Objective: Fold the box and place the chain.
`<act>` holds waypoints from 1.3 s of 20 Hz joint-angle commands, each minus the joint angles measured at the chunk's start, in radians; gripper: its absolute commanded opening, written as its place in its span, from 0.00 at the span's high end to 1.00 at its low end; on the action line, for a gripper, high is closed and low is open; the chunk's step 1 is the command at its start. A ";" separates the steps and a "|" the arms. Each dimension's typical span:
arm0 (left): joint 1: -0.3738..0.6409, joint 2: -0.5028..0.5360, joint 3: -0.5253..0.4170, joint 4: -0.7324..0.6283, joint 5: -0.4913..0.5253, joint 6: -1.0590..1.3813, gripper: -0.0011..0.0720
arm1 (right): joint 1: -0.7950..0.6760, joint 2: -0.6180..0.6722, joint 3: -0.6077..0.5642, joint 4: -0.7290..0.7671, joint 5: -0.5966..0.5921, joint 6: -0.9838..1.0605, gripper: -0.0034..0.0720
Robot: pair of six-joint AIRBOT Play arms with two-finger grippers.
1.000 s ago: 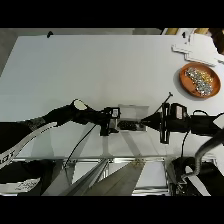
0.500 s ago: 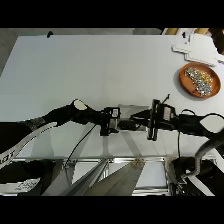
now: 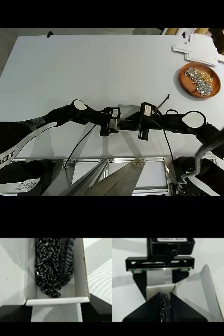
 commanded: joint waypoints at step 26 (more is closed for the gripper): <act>0.000 0.000 0.000 0.000 0.000 0.000 0.75 | -0.408 -0.284 0.227 -0.757 0.136 -0.108 0.71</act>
